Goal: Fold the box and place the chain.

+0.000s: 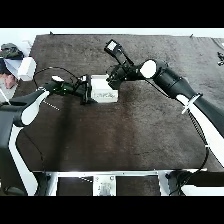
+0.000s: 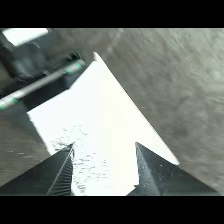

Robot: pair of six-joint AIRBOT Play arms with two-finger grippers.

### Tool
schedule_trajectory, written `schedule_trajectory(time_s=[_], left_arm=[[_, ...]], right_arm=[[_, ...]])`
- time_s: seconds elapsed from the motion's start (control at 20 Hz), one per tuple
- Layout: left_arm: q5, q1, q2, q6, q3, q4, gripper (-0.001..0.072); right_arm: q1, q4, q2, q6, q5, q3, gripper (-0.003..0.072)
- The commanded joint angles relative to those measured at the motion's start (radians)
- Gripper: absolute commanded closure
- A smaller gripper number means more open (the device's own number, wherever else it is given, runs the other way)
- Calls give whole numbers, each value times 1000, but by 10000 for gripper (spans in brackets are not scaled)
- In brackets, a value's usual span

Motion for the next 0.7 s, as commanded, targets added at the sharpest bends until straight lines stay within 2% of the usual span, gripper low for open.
schedule_trajectory(time_s=[0.0,0.05,0.1,0.2,0.3,0.4,0.65], left_arm=[[0,0,-1,0,0,0,353],[0,0,-1,0,0,0,353],[0,0,-1,0,0,0,353],[0,0,-1,0,0,0,353],[0,0,-1,0,0,0,353],[0,0,-1,0,0,0,353],[0,0,-1,0,0,0,353]], right_arm=[[-4,-90,-14,15,-85,-9,264],[-5,-89,-18,15,-116,-9,480],[-12,-73,-26,14,-126,-3,504],[-56,25,-70,-31,-26,58,504],[-137,262,-148,-152,151,158,504],[-216,452,-215,-201,241,240,504],[-298,492,-329,-196,280,365,514]])
